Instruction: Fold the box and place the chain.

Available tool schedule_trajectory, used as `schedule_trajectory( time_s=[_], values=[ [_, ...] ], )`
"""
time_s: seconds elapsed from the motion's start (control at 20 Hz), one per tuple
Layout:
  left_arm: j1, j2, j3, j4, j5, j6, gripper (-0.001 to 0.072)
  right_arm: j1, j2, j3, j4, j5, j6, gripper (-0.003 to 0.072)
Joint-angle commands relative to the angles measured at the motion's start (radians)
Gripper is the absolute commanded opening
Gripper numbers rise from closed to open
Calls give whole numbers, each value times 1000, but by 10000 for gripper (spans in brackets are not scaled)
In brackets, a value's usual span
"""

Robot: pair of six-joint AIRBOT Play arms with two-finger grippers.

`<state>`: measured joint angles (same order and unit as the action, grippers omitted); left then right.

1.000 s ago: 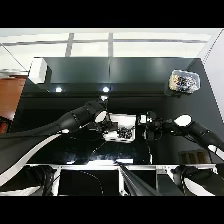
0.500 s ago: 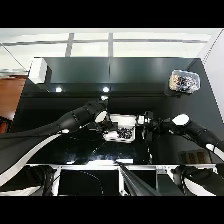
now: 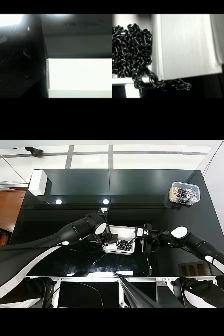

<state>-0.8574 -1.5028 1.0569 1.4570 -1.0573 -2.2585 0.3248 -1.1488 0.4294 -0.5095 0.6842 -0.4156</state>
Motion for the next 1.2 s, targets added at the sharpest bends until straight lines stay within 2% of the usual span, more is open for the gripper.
schedule_trajectory(
  time_s=[0.0, 0.2, 0.45, 0.65, 0.85, 0.95, 1.15],
  values=[
    [0, 0, 0, 0, 2, -2, 33, -2, 2, 1, -27, 5, 37, 62],
    [0, 0, 0, 0, 1, -2, 33, -63, 40, 1, -26, 3, 84, 62],
    [0, 0, 0, 0, 2, -2, 33, -175, 243, 11, -25, 33, 274, 62],
    [0, 0, 0, 0, 2, -2, 32, -192, 428, 27, -22, 162, 488, 62],
    [0, 0, 0, 0, 1, -2, 32, -192, 509, 57, -6, 345, 666, 61],
    [0, 0, 0, 0, 2, -2, 32, -187, 509, 74, 80, 404, 682, 61],
    [0, 0, 0, -3, 1, -2, 33, -148, 509, 93, 267, 408, 743, 61]
  ],
)
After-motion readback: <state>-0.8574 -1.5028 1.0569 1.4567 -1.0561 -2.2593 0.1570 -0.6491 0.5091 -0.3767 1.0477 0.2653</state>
